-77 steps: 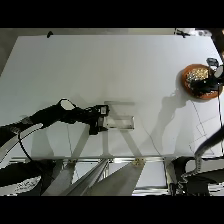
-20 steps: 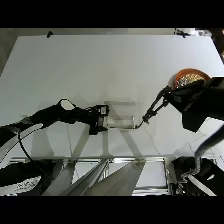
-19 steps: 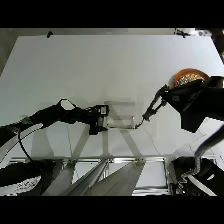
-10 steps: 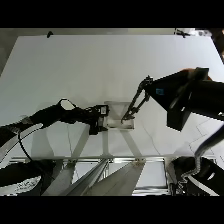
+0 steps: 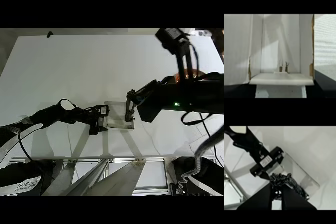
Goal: Fold the box and place the chain.
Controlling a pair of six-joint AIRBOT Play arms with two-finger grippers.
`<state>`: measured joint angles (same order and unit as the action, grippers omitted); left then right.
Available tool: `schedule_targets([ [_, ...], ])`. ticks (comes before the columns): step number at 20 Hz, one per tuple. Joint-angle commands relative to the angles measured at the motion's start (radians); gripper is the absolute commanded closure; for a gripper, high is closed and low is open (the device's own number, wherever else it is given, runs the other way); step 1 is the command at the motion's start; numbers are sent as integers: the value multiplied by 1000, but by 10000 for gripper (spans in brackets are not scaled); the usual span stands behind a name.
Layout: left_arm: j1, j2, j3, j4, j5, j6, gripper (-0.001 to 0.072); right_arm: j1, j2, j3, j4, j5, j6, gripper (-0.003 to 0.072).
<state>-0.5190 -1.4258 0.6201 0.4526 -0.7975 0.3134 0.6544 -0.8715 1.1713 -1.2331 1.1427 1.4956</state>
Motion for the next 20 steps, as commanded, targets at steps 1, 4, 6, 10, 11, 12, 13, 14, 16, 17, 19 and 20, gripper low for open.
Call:
schedule_targets([
  [1,0,1,0,0,0,0,377,1,-41,-53,0,17,0,676],
  [4,0,1,0,0,0,0,377,1,-41,-148,13,10,0,676],
  [6,0,1,0,0,0,0,377,1,-41,-212,28,-26,0,676],
  [10,0,1,0,0,0,0,377,21,-41,-350,49,-143,0,676],
  [11,0,1,0,0,0,0,377,32,-41,-381,58,-181,0,675],
  [12,0,1,0,0,0,0,377,45,-41,-409,64,-224,1,676],
  [13,0,1,0,0,0,0,377,56,-41,-430,70,-263,2,676],
  [14,0,1,0,0,0,0,377,59,-43,-446,81,-294,5,676],
  [16,0,1,0,0,0,0,377,59,-74,-455,95,-316,27,676],
  [17,0,1,0,0,0,0,377,59,-103,-455,107,-327,26,675],
  [19,0,1,0,0,0,0,377,59,-180,-455,133,-365,26,675],
  [20,0,1,0,0,0,0,377,59,-220,-455,144,-385,27,675],
])
